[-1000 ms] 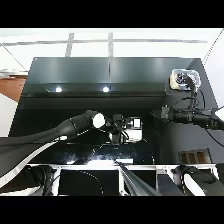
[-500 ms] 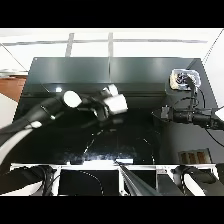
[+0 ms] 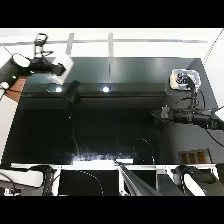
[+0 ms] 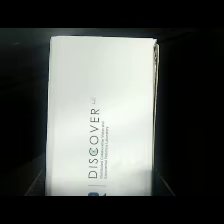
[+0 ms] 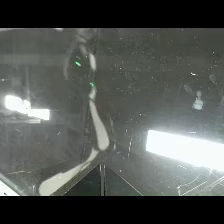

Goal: Fold the box and place the chain.

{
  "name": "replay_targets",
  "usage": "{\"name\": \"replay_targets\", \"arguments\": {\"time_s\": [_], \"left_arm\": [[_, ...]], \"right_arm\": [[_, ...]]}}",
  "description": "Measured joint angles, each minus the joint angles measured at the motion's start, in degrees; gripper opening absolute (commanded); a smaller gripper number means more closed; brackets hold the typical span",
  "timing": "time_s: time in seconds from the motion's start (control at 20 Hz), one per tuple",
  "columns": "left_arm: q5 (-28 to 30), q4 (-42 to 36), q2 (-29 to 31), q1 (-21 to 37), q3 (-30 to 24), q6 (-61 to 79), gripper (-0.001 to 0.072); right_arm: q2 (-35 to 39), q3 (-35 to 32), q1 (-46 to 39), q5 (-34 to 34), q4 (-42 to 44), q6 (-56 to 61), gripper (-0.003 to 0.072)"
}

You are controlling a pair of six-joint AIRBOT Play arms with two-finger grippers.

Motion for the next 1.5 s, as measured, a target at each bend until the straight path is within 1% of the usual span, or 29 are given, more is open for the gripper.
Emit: {"name": "replay_targets", "arguments": {"time_s": [0.1,0.2,0.3,0.4,0.45,0.5,0.65,0.75,0.8,0.95,1.0,1.05,1.1,1.15,1.25,1.3,1.35,1.4,1.45,1.5], "left_arm": [[-1.49,3.54,-4.57,4.33,5.64,-5.05,0.0355],[-3.65,5.57,-8.15,7.3,9.68,-7.82,0.0355],[-4.46,6.73,-10.69,9.2,12.04,-9.46,0.0355],[-5.2,7.65,-12.74,10.25,13.18,-10.43,0.0356],[-5.29,7.8,-13.53,10.43,13.6,-10.71,0.0433],[-5.25,7.82,-14.12,10.49,13.86,-10.91,0.072],[-5.4,9.29,-14.95,10.21,14.88,-11.58,0.0718],[-8.48,11.19,-14.36,9.94,17.22,-12.04,0.0718],[-10.73,11.78,-13.81,9.86,19.06,-12.22,0.0718],[-21.68,12.59,-11.08,9.62,26.27,-14.05,0.0711],[-25.42,12.48,-9.73,9.55,28.74,-15.37,0.0644],[-29.16,12.15,-8.37,9.51,30.6,-16.87,0.041],[-32.92,11.96,-6.71,9.49,32.0,-18.86,0.0119],[-35.89,11.52,-4.85,9.44,32.74,-20.79,0.0028],[-41.44,9.6,-0.42,9.14,32.09,-23.69,0.0027],[-42.93,8.2,2.54,8.66,30.36,-24.46,0.0027],[-43.12,6.82,5.75,7.91,27.74,-24.72,0.0027],[-42.34,5.42,10.01,6.64,23.43,-24.87,0.0027],[-40.0,4.35,14.56,5.07,18.16,-24.79,0.0027],[-36.68,3.45,20.17,2.97,11.47,-24.33,0.0027]], "right_arm": [[0.0,0.0,0.0,0.0,0.07,0.52,0.0026],[0.0,0.0,0.0,-0.07,0.09,0.94,0.0026],[0.0,0.0,0.0,-0.44,0.09,1.16,0.0026],[0.0,0.0,0.0,-0.96,0.09,1.38,0.0026],[0.0,0.0,0.0,-1.09,0.11,1.4,0.0026],[0.0,0.0,0.0,-1.25,0.11,1.44,0.0025],[0.0,0.0,0.0,-1.46,0.09,1.55,0.0026],[0.0,0.0,0.0,-1.57,0.09,1.55,0.0026],[0.0,0.0,0.0,-1.66,0.02,1.55,0.0026],[0.0,0.0,0.0,-2.89,-0.24,1.57,0.0026],[0.0,0.0,0.0,-3.48,-0.35,1.57,0.0026],[0.0,0.0,0.0,-4.15,-0.39,1.57,0.0026],[0.0,0.02,0.0,-4.63,-0.48,1.55,0.0025],[0.02,0.2,0.0,-5.03,-0.57,1.31,0.0026],[0.13,1.38,0.0,-5.11,-1.75,0.66,0.0026],[0.2,2.43,0.0,-4.63,-3.13,0.5,0.0026],[0.35,3.89,0.0,-3.82,-4.92,0.55,0.0026],[0.5,5.46,0.0,-3.04,-7.41,1.22,0.0026],[0.83,6.97,0.0,-2.4,-9.99,2.1,0.0026],[1.25,8.31,-0.02,-1.9,-12.5,3.3,0.0026]]}}
